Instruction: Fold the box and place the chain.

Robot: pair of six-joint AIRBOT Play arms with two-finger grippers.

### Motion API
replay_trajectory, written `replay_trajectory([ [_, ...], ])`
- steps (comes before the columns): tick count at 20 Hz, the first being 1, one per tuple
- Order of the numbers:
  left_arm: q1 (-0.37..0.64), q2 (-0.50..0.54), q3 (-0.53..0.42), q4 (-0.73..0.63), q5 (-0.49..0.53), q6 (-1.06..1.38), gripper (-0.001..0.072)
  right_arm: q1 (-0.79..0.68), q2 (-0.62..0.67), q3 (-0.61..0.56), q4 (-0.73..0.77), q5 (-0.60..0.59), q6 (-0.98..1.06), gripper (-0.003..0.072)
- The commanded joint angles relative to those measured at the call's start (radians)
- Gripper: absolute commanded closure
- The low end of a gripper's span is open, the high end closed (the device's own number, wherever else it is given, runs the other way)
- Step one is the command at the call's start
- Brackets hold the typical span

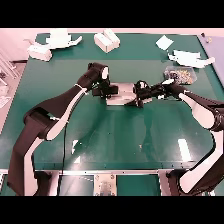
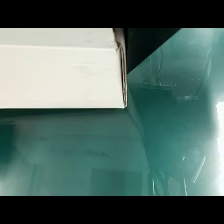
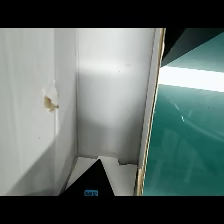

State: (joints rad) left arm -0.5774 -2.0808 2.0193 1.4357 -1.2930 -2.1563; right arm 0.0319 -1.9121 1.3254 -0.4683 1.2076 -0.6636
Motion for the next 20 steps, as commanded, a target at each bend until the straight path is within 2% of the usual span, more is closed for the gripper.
replay_trajectory([
  [1, 0.001, 0.0, 0.001, 0.005, 0.013, 0.018, 0.0688, 0.0, 0.0, 0.0, -0.003, -0.002, 0.0, 0.0106],
  [2, 0.001, 0.0, 0.001, 0.002, 0.022, 0.02, 0.0687, 0.0, 0.0, 0.0, -0.003, -0.002, 0.0, 0.0106],
  [3, 0.001, 0.0, 0.001, -0.003, 0.026, 0.032, 0.0656, 0.0, 0.0, 0.0, -0.003, -0.002, 0.0, 0.0106],
  [5, 0.001, 0.005, 0.002, -0.011, 0.031, 0.045, 0.0057, 0.0, 0.0, 0.0, -0.003, -0.002, 0.001, 0.0106],
  [6, 0.0, 0.011, 0.002, -0.011, 0.029, 0.048, -0.0009, 0.0, 0.0, 0.0, -0.003, -0.002, 0.0, 0.0106],
  [10, 0.001, 0.046, 0.005, -0.014, 0.029, 0.12, -0.0011, 0.0, 0.0, 0.0, -0.003, -0.002, 0.0, 0.0106],
  [14, 0.006, 0.126, 0.009, -0.002, 0.002, 0.222, -0.0011, 0.0, 0.0, 0.0, -0.003, -0.002, 0.0, 0.0106],
  [17, 0.006, 0.209, 0.011, 0.064, -0.055, 0.311, -0.001, 0.0, 0.0, 0.0, -0.003, -0.002, 0.0, 0.0105],
  [20, 0.006, 0.309, 0.011, 0.186, -0.089, 0.425, -0.001, 0.0, 0.0, 0.0, -0.003, -0.002, 0.0, 0.0106],
])
